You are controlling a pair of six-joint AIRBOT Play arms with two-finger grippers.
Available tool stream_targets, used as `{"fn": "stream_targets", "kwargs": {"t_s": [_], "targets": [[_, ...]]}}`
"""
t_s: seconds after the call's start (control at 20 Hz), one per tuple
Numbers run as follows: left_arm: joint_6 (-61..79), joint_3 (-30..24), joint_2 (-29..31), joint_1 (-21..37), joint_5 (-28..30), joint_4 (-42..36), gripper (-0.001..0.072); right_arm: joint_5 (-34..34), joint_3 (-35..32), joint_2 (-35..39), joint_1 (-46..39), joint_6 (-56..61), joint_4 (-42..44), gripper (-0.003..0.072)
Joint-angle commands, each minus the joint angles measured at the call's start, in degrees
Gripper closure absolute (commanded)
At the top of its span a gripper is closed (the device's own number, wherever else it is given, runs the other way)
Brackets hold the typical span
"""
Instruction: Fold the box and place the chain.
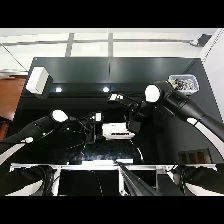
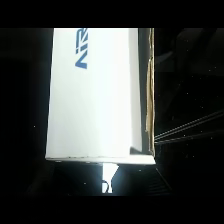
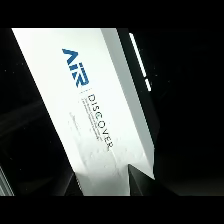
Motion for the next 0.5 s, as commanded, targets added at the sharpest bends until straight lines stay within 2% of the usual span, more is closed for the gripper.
{"fn": "stream_targets", "kwargs": {"t_s": [0.0, 0.45], "targets": [[0.02, 0.02, 0.0, 0.0, 0.0, 0.02, 0.0321, -0.35, -0.37, 0.02, 0.04, 1.03, -0.04, 0.0336], [0.02, 0.02, 0.0, 0.0, 0.0, 0.02, 0.0321, -0.11, -0.39, 0.02, 0.07, 1.36, -0.07, 0.0335]]}}
